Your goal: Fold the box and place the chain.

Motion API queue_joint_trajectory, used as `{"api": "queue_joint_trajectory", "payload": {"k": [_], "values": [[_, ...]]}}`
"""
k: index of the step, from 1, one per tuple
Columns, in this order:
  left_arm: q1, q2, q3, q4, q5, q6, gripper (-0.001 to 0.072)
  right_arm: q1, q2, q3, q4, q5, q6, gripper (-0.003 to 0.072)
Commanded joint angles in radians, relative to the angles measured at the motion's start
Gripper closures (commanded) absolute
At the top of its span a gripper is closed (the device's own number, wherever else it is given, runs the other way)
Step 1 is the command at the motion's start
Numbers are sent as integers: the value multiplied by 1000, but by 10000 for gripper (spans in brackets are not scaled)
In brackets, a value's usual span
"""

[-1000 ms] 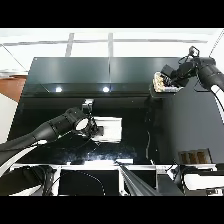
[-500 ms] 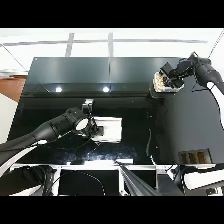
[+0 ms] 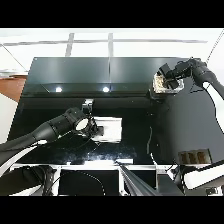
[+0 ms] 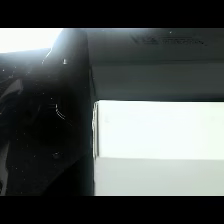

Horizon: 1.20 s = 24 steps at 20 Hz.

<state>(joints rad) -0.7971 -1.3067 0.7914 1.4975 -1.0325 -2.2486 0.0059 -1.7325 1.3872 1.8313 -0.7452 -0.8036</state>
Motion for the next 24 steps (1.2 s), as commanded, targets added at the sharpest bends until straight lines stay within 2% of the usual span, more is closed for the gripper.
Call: {"api": "queue_joint_trajectory", "payload": {"k": [1,2,3,10,20,24], "values": [[0,0,0,0,3,0,676,0,-16,0,84,34,-53,456],[0,0,0,0,3,0,675,0,-16,3,105,32,-98,592],[0,0,0,0,3,0,676,0,-13,5,109,26,-139,657],[0,0,0,0,3,0,675,-12,51,99,106,-137,-370,660],[0,0,0,1,3,0,675,-24,367,269,114,-346,-706,662],[0,0,0,0,3,0,676,-25,500,394,128,-362,-780,662]]}}
